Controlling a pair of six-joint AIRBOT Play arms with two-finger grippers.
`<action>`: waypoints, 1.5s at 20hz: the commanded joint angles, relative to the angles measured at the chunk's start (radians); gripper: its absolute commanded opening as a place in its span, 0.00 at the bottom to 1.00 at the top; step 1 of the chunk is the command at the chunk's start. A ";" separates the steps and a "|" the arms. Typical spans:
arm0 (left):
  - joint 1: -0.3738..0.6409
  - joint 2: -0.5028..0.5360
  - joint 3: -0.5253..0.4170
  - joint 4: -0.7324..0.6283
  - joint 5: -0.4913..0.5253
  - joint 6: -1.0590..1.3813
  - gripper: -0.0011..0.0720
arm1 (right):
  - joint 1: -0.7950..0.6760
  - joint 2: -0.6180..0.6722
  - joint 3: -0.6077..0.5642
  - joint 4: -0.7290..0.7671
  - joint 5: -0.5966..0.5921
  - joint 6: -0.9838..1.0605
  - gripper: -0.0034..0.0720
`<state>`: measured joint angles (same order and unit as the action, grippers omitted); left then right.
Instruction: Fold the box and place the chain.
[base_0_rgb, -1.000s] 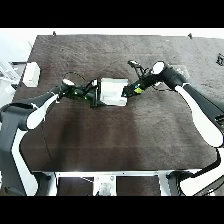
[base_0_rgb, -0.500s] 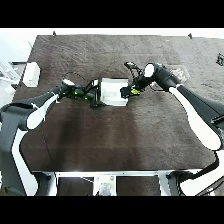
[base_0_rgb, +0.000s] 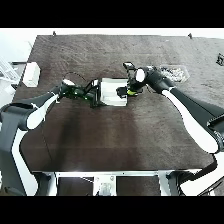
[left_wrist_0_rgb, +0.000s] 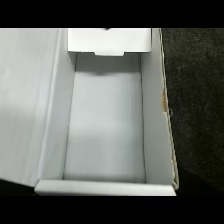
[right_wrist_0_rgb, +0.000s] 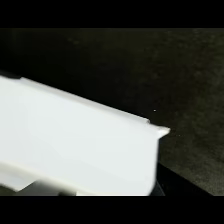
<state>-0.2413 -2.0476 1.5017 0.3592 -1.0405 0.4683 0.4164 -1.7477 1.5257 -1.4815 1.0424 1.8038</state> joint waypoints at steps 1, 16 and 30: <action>0.000 0.000 0.000 0.000 -0.001 0.000 0.74 | 0.016 -0.015 0.001 -0.080 -0.006 0.109 0.66; 0.000 0.000 0.000 0.000 -0.008 0.000 0.74 | 0.026 -0.047 0.018 -0.196 0.055 0.262 0.55; 0.000 0.000 0.000 0.000 -0.008 0.000 0.74 | 0.054 -0.135 0.117 -0.196 0.175 0.369 0.26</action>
<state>-0.2420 -2.0480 1.5017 0.3603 -1.0515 0.4686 0.4686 -1.8729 1.6360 -1.6760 1.1812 2.1506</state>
